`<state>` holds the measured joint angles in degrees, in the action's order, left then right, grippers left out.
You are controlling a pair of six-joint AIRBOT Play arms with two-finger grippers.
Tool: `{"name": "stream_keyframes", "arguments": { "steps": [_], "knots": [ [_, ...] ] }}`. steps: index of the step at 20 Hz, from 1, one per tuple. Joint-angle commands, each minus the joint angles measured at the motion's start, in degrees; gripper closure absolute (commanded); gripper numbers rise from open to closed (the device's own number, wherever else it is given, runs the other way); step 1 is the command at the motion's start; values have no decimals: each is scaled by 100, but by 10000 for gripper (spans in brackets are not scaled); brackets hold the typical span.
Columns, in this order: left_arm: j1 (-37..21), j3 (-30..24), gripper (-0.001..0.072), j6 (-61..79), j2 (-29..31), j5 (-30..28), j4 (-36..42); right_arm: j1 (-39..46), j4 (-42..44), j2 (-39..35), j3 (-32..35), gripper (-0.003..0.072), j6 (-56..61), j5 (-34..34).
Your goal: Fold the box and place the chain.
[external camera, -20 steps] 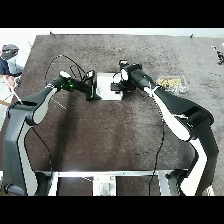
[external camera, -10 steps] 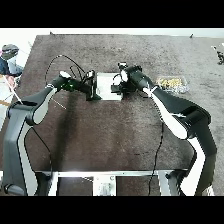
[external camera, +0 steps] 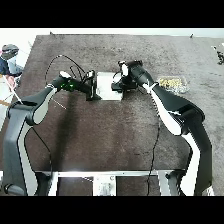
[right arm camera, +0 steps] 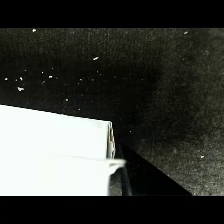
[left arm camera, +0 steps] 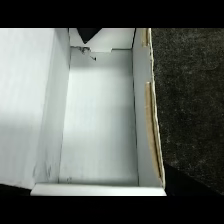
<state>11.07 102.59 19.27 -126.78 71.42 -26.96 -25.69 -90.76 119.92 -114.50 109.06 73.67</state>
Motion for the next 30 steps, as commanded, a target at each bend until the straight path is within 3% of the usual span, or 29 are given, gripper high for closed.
{"name": "stream_keyframes", "arguments": {
  "steps": [1,3,4,7,9,15,16,17,18,23,24,25,30],
  "knots": [
    [0,2,469,2,0,-4,0,-22,57,153,-269,485,9,267],
    [0,2,469,2,0,-4,0,-22,57,155,-269,489,72,267],
    [0,2,470,2,0,-4,0,-22,59,155,-269,566,118,264],
    [0,2,470,2,0,-4,0,-37,59,155,-267,579,179,269],
    [0,2,470,2,0,-4,0,-46,57,162,-247,673,245,275],
    [0,2,470,2,0,-4,0,-81,-203,177,-247,675,461,247],
    [0,2,470,2,0,-4,0,-81,-190,177,-247,655,476,247],
    [0,2,470,2,0,-4,0,-81,-184,175,-247,557,520,247],
    [0,2,470,2,0,-4,0,-81,-177,170,-247,514,564,267],
    [0,2,470,2,0,-4,0,-103,-175,105,-247,513,564,269],
    [0,2,470,2,0,-4,0,-107,-157,105,-247,493,564,269],
    [0,2,470,2,0,-4,0,-111,-136,107,-247,383,564,269],
    [0,2,470,2,0,-4,0,-118,-144,105,-247,391,555,380]
  ]
}}
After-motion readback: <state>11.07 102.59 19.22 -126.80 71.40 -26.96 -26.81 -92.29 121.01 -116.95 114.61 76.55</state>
